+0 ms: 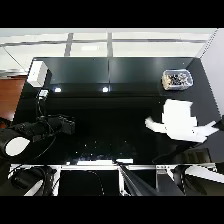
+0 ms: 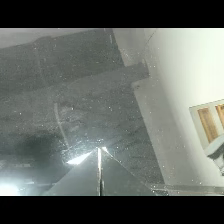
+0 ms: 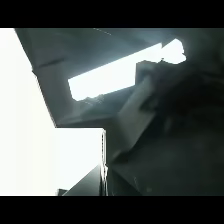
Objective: Fold the box and place the chain.
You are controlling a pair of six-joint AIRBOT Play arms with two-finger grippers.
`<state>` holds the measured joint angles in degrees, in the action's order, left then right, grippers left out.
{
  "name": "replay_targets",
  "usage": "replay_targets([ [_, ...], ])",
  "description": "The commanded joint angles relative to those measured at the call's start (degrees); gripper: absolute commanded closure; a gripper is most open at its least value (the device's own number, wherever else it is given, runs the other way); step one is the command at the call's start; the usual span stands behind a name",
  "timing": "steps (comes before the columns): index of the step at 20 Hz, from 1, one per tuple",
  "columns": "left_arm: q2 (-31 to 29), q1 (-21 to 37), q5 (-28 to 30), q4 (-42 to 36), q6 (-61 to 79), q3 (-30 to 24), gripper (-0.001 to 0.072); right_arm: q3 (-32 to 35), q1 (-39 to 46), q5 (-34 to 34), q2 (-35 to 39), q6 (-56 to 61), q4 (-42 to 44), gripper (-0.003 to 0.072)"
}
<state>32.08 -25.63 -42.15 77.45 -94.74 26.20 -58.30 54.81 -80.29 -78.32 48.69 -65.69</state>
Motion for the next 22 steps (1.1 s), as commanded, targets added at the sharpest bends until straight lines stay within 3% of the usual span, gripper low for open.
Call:
replay_targets([
  [1,0.0,0.0,0.0,0.0,0.0,0.0,0.0688,0.7,-4.9,0.7,4.5,-1.4,9.5,0.0672],
  [5,0.0,0.0,0.0,0.0,0.0,0.0,0.0688,4.8,-15.3,5.3,13.4,-0.5,16.5,0.0672],
  [9,0.0,0.0,0.0,0.0,0.0,0.0,0.0688,14.4,-28.9,12.5,23.8,2.0,20.9,0.0672],
  [14,0.0,0.0,0.0,-0.2,0.0,0.0,0.0688,32.9,-47.3,31.2,35.4,6.8,32.9,0.0672],
  [19,0.7,0.0,3.3,-0.7,0.0,0.0,0.0688,45.1,-66.0,52.0,36.5,9.9,38.8,0.0672],
  [22,3.9,0.0,9.2,-3.0,0.0,0.0,0.0688,46.6,-72.2,56.8,36.5,10.1,40.2,0.0672],
])
